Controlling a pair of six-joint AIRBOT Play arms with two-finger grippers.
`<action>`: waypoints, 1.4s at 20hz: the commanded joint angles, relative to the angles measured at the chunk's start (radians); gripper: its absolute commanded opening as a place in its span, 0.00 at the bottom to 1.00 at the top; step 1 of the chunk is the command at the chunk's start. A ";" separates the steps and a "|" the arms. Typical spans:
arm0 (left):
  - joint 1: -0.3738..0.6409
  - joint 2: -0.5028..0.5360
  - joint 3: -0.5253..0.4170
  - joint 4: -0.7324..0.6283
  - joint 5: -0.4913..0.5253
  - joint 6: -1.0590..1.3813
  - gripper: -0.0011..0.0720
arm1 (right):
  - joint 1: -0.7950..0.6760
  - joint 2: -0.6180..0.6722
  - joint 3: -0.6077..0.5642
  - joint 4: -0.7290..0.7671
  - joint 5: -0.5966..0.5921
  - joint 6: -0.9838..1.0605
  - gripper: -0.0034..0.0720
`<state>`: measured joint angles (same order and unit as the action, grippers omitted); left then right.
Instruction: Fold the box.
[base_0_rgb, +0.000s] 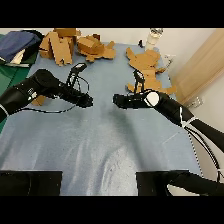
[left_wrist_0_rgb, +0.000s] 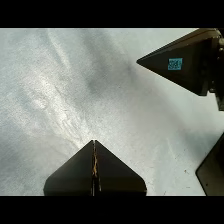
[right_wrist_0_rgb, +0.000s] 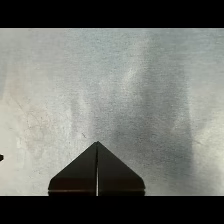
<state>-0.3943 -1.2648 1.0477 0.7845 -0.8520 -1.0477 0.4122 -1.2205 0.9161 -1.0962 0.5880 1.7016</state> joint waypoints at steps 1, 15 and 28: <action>0.001 0.000 0.000 0.000 -0.001 0.001 0.03 | 0.000 -0.001 0.001 0.000 0.000 0.000 0.05; 0.001 0.000 0.000 -0.006 0.034 0.001 0.03 | -0.676 -0.136 0.394 -0.052 0.246 -0.210 0.64; 0.001 0.000 0.000 -0.017 0.146 0.000 0.03 | -0.958 -0.604 0.687 0.113 0.259 -0.515 0.69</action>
<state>-0.3943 -1.2648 1.0477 0.7734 -0.7120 -1.0473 -0.5320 -1.7641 1.5726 -1.0424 0.8612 1.2652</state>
